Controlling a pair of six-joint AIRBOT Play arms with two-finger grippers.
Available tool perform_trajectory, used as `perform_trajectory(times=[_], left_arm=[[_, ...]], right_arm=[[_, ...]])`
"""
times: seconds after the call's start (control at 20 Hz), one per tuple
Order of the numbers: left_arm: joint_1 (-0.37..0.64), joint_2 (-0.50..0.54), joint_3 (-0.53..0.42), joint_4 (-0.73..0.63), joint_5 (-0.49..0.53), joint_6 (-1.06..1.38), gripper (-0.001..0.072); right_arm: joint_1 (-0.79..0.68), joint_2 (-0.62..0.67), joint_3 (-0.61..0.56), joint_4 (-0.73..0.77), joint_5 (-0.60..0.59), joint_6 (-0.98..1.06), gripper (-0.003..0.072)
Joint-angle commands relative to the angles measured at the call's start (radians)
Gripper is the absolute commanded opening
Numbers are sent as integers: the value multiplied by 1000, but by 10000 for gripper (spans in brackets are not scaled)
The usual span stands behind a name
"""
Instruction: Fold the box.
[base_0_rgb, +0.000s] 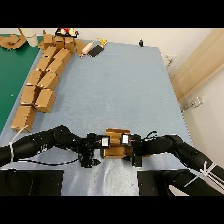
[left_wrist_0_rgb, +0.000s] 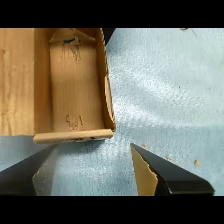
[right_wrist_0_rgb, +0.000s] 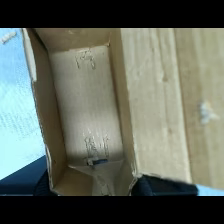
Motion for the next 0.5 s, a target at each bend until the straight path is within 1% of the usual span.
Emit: perform_trajectory(times=[0.0,0.2,0.45], left_arm=[[-12,-19,-4,-39,24,55,701],[-11,-47,-5,-44,77,31,701],[-11,-47,-4,-33,77,-14,701]], right_arm=[[-1,1,1,2,0,1,415],[-1,1,1,2,0,1,415],[-1,1,1,2,0,1,416]])
